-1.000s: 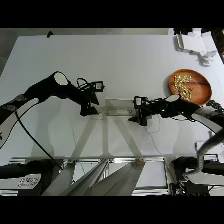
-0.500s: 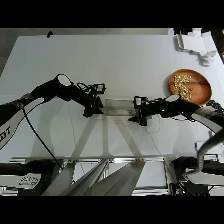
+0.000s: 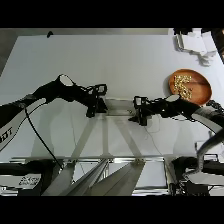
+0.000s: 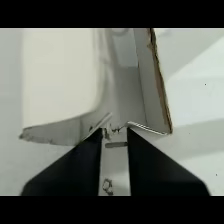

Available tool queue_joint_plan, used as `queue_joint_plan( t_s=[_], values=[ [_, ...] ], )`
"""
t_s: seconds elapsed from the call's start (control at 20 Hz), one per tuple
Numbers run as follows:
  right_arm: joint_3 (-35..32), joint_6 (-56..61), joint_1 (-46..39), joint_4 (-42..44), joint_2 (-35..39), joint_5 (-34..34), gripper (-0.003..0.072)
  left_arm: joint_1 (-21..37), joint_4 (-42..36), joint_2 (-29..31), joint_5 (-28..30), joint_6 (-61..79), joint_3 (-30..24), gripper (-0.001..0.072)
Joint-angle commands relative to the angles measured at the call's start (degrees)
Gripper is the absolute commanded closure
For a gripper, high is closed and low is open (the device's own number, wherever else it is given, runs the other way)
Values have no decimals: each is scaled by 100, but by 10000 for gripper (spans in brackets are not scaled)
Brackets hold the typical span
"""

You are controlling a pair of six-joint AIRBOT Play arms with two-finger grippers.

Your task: Fold the box and place the chain.

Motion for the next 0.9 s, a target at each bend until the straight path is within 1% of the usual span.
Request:
queue_joint_plan(
  t_s=[0.0, 0.05, 0.1, 0.15, 0.2, 0.3, 0.35, 0.4, 0.45, 0.5, 0.6, 0.7, 0.8, 0.85],
  values=[
    [2, -13, 0, -2, 4, 2, 285, -11, -385, -31, 105, 20, -2, 399],
    [2, -13, 0, -2, 4, 2, 285, -11, -339, -42, 103, -28, -2, 399],
    [2, -13, 0, -2, 4, 2, 285, -11, -229, -44, 98, -120, -2, 364],
    [2, -13, 0, -2, 4, 2, 285, -11, -101, -44, 85, -205, -2, 270],
    [2, -13, 0, -2, 4, 2, 285, -11, 11, -39, 57, -299, -2, 243],
    [2, -13, 0, -2, 4, 2, 285, 9, 44, -26, -68, -640, -2, 260],
    [2, -13, 0, -2, 4, 2, 285, 20, 74, 13, -111, -907, -2, 369],
    [2, -13, 0, -2, 4, 2, 285, 46, 144, 90, -136, -1139, -2, 540],
    [2, -13, 0, -2, 4, 2, 285, 103, 254, 227, -181, -1266, -2, 667],
    [2, -13, 0, -4, 4, 2, 285, 190, 310, 400, -243, -1270, -2, 701],
    [2, -13, 0, -2, 4, 2, 285, 479, 275, 824, -295, -1578, -2, 702],
    [2, -13, 0, -4, 4, 2, 285, 944, 293, 1191, -289, -2435, -2, 702],
    [2, -13, 0, -2, 4, 2, 285, 1478, 612, 1429, -267, -3410, -2, 703],
    [2, -13, 0, -2, 4, 2, 285, 1690, 964, 1473, -188, -4030, -2, 703]
  ],
)
